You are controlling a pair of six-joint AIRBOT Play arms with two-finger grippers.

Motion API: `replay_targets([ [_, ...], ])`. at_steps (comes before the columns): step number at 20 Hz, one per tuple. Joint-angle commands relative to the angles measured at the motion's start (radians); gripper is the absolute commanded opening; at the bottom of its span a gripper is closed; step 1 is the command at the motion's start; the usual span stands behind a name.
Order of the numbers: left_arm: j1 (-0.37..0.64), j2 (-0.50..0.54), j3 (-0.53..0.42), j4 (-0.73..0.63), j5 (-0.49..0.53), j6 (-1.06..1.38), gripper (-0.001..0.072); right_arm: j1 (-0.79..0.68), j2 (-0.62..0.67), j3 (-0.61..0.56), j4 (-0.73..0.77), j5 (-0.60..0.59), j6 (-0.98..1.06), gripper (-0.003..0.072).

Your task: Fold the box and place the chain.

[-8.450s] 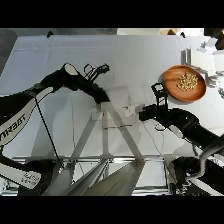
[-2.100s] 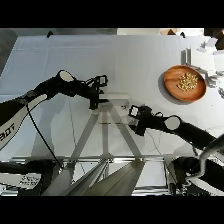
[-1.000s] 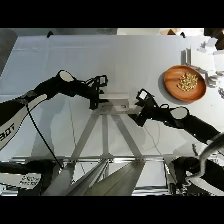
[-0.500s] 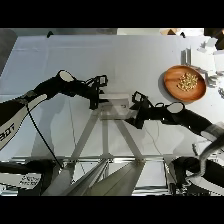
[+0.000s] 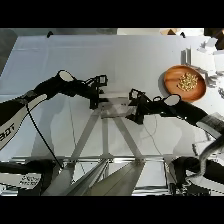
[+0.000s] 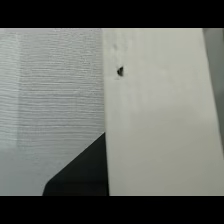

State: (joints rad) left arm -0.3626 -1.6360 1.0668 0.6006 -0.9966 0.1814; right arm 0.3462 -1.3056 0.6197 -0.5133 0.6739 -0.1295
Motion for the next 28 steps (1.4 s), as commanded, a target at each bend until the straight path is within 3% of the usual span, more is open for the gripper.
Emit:
replay_targets([
  [1,-0.001,0.000,-0.001,0.001,-0.002,0.001,0.0006,-0.001,-0.005,0.035,-0.119,0.058,0.105,0.0699],
  [3,-0.001,0.000,-0.001,0.001,-0.002,0.001,0.0006,-0.001,-0.005,0.048,-0.192,0.082,0.161,0.0699],
  [10,-0.001,0.000,-0.001,0.001,-0.002,0.001,0.0006,-0.030,-0.005,0.091,-0.196,0.071,0.204,0.0694],
  [15,-0.001,0.000,-0.001,0.001,-0.002,0.001,0.0006,-0.030,-0.055,0.120,-0.110,0.082,0.042,0.0695],
  [20,-0.001,0.000,-0.001,0.001,-0.002,0.001,0.0006,-0.030,-0.114,0.137,-0.126,0.119,0.051,0.0698],
  [28,-0.001,0.000,-0.001,0.001,-0.002,0.001,0.0006,-0.030,-0.111,0.155,-0.231,0.189,0.229,0.0713],
])
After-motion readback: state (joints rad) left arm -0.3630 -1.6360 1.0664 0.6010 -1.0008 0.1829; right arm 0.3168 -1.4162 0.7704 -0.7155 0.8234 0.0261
